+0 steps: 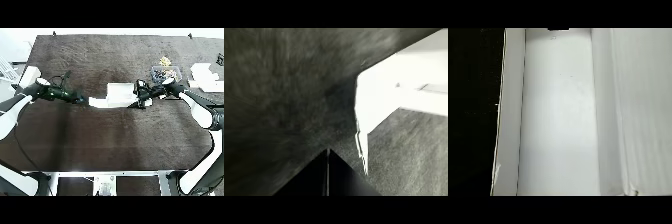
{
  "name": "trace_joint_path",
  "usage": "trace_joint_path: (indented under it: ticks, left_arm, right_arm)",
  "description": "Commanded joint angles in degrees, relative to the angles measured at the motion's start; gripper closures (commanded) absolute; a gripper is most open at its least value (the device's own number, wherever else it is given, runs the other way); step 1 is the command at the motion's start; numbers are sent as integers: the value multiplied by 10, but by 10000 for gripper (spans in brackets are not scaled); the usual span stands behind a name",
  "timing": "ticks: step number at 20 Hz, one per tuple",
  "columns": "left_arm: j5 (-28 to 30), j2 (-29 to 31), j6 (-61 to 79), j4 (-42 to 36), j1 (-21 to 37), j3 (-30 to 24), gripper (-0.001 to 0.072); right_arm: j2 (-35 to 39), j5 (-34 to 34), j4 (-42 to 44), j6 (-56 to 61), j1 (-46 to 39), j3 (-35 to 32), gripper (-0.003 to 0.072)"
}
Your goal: Fold the box and place the chain.
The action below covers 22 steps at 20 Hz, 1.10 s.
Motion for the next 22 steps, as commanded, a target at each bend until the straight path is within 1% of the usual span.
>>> trace_joint_path:
  ticks: [1, 3, 6, 8, 10, 12, 13, 14, 15, 22]
  left_arm:
    - [25, -20, -36, 8, -29, 0, 691]
    - [28, -21, -34, -7, -48, 0, 691]
    - [64, -21, -33, -26, -79, 0, 690]
    - [74, -21, -7, -67, -97, 2, 688]
    - [70, -21, 20, -104, -111, 22, 686]
    - [62, -21, 26, -108, -116, 57, 685]
    - [56, -21, 26, -108, -116, 71, 658]
    - [51, -21, 26, -107, -116, 78, 521]
    - [50, -21, 26, -107, -116, 78, 511]
    - [35, -21, 30, -105, -116, 78, 509]
  right_arm:
    - [0, 0, 0, 0, 0, 0, 95]
    - [0, 0, 0, 0, 0, 0, 95]
    - [0, 0, 0, 0, 0, 0, 95]
    - [0, 0, 0, 0, 0, 0, 95]
    - [0, 0, 0, 0, 0, 0, 95]
    - [0, 0, 0, 0, 0, 0, 95]
    - [0, 0, 0, 0, 0, 0, 95]
    - [0, 0, 0, 0, 0, 0, 95]
    - [0, 0, 0, 0, 0, 0, 95]
    - [0, 0, 0, 0, 0, 0, 95]
